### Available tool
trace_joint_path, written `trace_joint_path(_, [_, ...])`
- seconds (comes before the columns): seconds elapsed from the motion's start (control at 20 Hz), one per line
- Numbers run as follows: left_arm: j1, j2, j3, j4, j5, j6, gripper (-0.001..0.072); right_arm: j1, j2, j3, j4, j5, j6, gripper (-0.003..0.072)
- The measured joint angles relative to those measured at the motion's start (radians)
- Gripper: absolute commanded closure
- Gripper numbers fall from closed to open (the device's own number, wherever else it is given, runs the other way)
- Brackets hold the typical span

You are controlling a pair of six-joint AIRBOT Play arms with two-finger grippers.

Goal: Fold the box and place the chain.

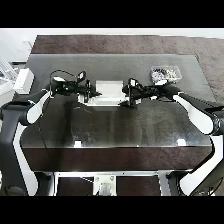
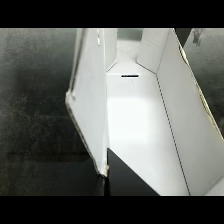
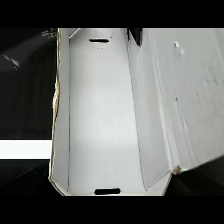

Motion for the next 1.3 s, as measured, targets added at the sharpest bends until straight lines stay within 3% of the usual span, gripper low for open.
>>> trace_joint_path(1.3, [0.0, 0.0, 0.0, -0.001, 0.001, 0.0, 0.0688, -0.022, -0.154, 0.198, -0.063, 0.202, 0.105, -0.0015])
